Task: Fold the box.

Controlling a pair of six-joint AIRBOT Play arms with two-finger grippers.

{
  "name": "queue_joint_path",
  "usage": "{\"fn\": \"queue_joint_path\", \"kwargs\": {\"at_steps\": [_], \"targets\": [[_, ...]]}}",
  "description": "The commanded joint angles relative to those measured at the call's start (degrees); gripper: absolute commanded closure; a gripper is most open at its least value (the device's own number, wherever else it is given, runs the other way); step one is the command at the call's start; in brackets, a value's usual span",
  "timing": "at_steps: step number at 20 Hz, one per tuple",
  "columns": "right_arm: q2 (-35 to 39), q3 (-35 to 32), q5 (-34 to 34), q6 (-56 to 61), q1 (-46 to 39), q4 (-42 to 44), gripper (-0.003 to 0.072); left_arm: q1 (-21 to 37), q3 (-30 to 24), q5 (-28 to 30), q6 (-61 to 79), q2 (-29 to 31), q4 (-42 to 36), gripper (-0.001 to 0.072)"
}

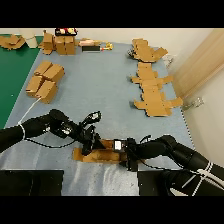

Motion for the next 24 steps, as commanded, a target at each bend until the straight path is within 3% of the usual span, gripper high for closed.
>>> {"fn": "queue_joint_path", "kwargs": {"at_steps": [1, 8, 21, 24], "targets": [[-0.04, 0.02, 0.09, 0.07, 0.00, 0.04, 0.0130, 0.00, 0.07, 0.00, 0.00, -0.02, 0.00, 0.0694], [-0.04, -0.42, 0.48, 0.04, 0.00, 1.09, 0.0099, 0.00, 0.07, 0.00, 0.00, -0.02, 0.00, 0.0695], [-0.04, -1.33, 3.02, 0.20, 1.40, 1.57, 0.0104, 0.00, 0.07, 0.00, 0.00, -0.02, 0.00, 0.0694], [-0.04, -1.38, 3.54, 0.20, 1.40, 1.53, 0.0134, 0.00, 0.07, 0.00, 0.00, -0.02, 0.00, 0.0694]]}}
